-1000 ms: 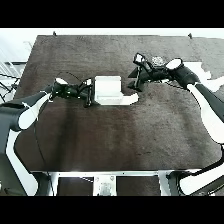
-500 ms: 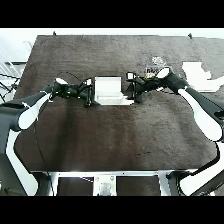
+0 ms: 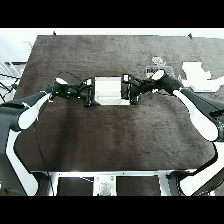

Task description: Fold the box and place the chain.

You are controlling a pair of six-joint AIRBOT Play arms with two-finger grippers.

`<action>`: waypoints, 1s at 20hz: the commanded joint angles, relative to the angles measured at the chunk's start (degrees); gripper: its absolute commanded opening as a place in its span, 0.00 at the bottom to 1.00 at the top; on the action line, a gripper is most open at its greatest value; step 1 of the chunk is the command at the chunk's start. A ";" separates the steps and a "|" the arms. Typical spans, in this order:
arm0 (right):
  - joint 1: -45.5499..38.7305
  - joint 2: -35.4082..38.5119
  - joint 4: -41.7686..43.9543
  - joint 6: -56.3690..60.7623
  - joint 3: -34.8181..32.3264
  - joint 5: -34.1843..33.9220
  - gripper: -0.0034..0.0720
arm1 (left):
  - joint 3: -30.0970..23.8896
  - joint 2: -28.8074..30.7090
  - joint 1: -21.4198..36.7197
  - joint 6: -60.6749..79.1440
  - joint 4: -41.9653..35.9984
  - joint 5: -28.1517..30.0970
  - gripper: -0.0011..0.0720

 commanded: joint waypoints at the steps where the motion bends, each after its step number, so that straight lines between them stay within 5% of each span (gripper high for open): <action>1: 1.29 -0.72 4.61 -0.07 -0.02 -0.61 0.21 | 0.00 -0.04 -0.02 0.02 0.02 0.07 0.59; 7: 1.99 -3.28 5.25 -1.42 -0.02 -1.90 0.26 | 0.00 -0.04 -0.02 0.00 0.02 0.04 0.59; 9: 1.92 -3.26 5.25 -4.26 0.00 -1.90 0.65 | 0.00 -0.04 -0.02 0.00 0.00 0.04 0.59; 12: 1.92 -3.21 5.14 -4.55 0.00 -1.88 0.80 | 0.00 -0.07 -0.02 0.00 0.02 0.07 0.59; 14: 1.77 -3.15 4.98 -4.04 0.00 -1.81 0.80 | 0.00 -0.04 -0.02 0.02 0.02 0.07 0.59; 16: 1.01 -2.89 4.15 -3.89 0.02 -1.18 0.51 | 0.00 -0.04 -0.02 0.02 0.02 0.07 0.59; 17: 0.55 -2.62 4.04 -3.39 0.02 -0.87 0.45 | 0.00 -0.04 -0.04 0.00 0.02 0.04 0.59; 18: -0.02 -1.81 3.39 -1.79 0.02 0.15 0.18 | 0.00 -0.04 -0.02 0.00 0.02 0.07 0.59; 19: -0.70 -0.74 2.84 -0.50 0.02 1.95 0.05 | 0.00 -0.04 -0.02 0.00 0.02 0.07 0.59; 20: -1.55 0.83 2.67 2.23 0.00 3.28 0.05 | 0.00 -0.04 -0.02 0.02 0.02 0.07 0.59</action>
